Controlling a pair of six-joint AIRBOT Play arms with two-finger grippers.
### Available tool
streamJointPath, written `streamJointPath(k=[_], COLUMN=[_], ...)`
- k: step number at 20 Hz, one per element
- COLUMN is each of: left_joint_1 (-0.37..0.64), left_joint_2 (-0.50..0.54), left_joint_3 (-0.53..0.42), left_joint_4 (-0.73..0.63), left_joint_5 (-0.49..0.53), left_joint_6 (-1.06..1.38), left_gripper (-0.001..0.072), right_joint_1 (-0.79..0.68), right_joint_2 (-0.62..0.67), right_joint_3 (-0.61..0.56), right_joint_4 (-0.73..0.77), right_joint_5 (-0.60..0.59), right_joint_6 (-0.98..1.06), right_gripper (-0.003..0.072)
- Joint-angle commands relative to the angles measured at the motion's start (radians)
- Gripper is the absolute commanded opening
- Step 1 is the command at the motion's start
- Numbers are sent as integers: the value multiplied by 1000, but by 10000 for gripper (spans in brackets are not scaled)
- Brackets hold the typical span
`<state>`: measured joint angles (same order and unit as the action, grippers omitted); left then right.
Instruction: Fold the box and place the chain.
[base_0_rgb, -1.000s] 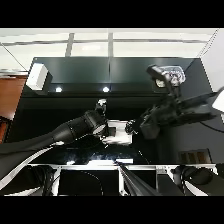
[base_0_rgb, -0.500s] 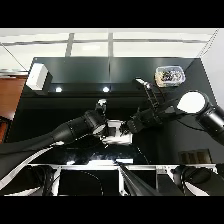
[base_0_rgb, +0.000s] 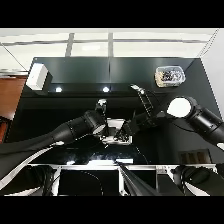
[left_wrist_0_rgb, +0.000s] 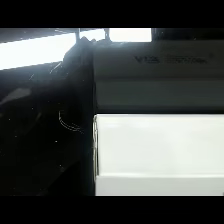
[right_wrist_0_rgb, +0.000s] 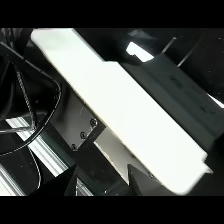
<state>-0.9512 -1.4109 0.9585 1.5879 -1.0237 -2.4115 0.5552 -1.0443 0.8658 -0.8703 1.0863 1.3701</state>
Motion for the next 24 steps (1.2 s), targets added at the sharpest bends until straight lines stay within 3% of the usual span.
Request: streamJointPath(k=[1, 5, 9, 10, 11, 12, 15, 17, 18, 20, 22, 24], left_joint_1=[0, 0, 2, 1, 2, 6, 41, 91, 136, 286, 511, 744], left_joint_2=[0, 0, 0, 0, 3, 8, 65, 156, 207, 346, 487, 585], left_joint_3=[1, 11, 35, 52, 74, 99, 143, 140, 129, 61, -65, -252], left_joint_4=[-8, -19, -22, -22, -18, -2, 7, 21, 48, -16, -221, -587], left_joint_5=[-10, -47, -57, -61, -70, -96, -196, -311, -378, -392, -293, -170], left_joint_6=[1, -90, -90, -90, -75, -42, 256, 529, 627, 882, 1101, 1426], left_gripper=[26, 22, 29, 154, 406, 555, 559, 558, 559, 558, 559, 559], right_joint_1=[-88, -277, -354, -354, -354, -354, -354, -354, -354, -354, -354, -354], right_joint_2=[39, 212, 292, 293, 293, 293, 293, 293, 293, 293, 293, 293], right_joint_3=[24, 29, 29, 29, 29, 29, 29, 29, 29, 29, 29, 29], right_joint_4=[-50, -171, -175, -174, -174, -174, -174, -175, -176, -178, -179, -182], right_joint_5=[117, 220, 227, 227, 225, 223, 223, 223, 223, 223, 212, 192], right_joint_6=[5, 2, 2, 2, 2, 2, 3, 9, 12, 18, 17, 18], right_gripper=[380, 379, 379, 379, 379, 380, 379, 379, 380, 380, 379, 380])
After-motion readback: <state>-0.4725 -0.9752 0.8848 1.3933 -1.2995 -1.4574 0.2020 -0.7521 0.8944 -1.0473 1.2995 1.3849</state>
